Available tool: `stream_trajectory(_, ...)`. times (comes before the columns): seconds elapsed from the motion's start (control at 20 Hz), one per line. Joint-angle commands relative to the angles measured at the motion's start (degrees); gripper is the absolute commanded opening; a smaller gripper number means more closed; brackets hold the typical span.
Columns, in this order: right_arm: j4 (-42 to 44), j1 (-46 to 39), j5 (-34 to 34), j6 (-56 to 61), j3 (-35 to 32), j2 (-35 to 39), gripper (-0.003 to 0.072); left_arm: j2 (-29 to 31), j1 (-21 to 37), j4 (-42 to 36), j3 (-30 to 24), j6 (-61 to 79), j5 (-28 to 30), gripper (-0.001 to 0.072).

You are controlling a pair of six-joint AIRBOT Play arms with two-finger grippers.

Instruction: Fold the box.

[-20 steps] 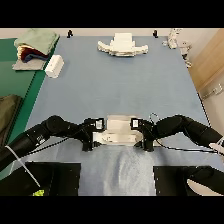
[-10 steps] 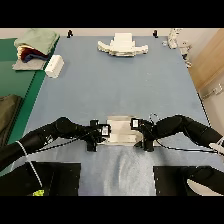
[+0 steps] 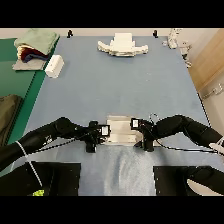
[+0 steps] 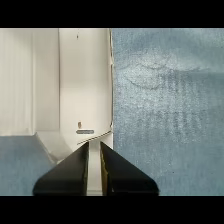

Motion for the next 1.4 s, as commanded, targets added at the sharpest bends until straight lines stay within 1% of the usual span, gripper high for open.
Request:
stream_trajectory(0.0, 0.0, 0.0, 0.0, 0.0, 0.1, 0.0, 0.0560, 2.1, 2.3, 3.6, 0.0, -8.7, -0.9, 0.0399)
stream_trajectory(0.05, 0.0, 0.0, 0.0, 0.0, 0.1, 0.0, 0.0559, 2.7, 2.9, 3.6, 0.0, -9.9, -0.9, 0.0428)
stream_trajectory(0.25, 0.0, 0.0, 0.1, 0.0, 0.1, 0.0, 0.0559, 2.9, 3.2, 3.6, 0.0, -9.9, -1.5, 0.0428)
stream_trajectory(0.4, 0.0, 0.0, 0.0, 0.0, 0.1, 0.0, 0.0559, 2.8, 3.2, 3.8, 0.0, -9.9, -5.7, 0.0406)
stream_trajectory(0.5, 0.0, 0.0, 0.1, 0.0, 0.1, 0.0, 0.0559, 2.8, 3.2, 3.7, -0.1, -9.9, -4.3, 0.0409)
stream_trajectory(0.65, 0.0, 0.0, 0.0, 0.0, 0.1, 0.0, 0.0560, 2.7, 3.1, 3.7, 0.0, -9.5, -0.4, 0.0407)
stream_trajectory(0.7, 0.0, 0.0, 0.0, 0.0, 0.1, 0.0, 0.0559, 2.6, 3.1, 3.5, 0.1, -9.1, -0.4, 0.0365)
stream_trajectory(0.75, 0.0, 0.0, 0.1, 0.0, 0.1, 0.0, 0.0559, 2.4, 3.1, 3.5, 0.3, -8.0, -0.4, 0.0261)
stream_trajectory(0.8, 0.0, 0.0, 0.0, 0.0, 0.1, 0.0, 0.0559, 1.9, 3.1, 3.5, 0.6, -7.2, -0.4, 0.0235)
stream_trajectory(0.9, 0.0, 0.0, 0.1, 0.0, 0.1, 0.0, 0.0559, 0.6, 2.6, 3.5, 1.5, -6.6, -0.9, 0.0236)
stream_trajectory(1.05, 0.0, 0.0, 0.1, 0.0, 0.1, 0.0, 0.0559, -1.2, 0.3, 2.0, 2.4, -5.2, -0.8, 0.0235)
stream_trajectory(1.15, 0.0, 0.0, 0.0, 0.0, 0.1, 0.0, 0.0560, -2.2, -1.0, -0.2, 2.8, -2.5, -0.6, 0.0234)
stream_trajectory(1.25, 0.0, 0.0, 0.0, 0.0, 0.1, 0.0, 0.0559, -3.2, -1.6, -2.4, 3.0, -0.3, -0.5, 0.0234)
stream_trajectory(1.35, 0.0, 0.0, 0.1, 0.0, 0.1, 0.0, 0.0559, -4.3, -1.6, -3.0, 3.3, -0.2, -0.2, 0.0234)
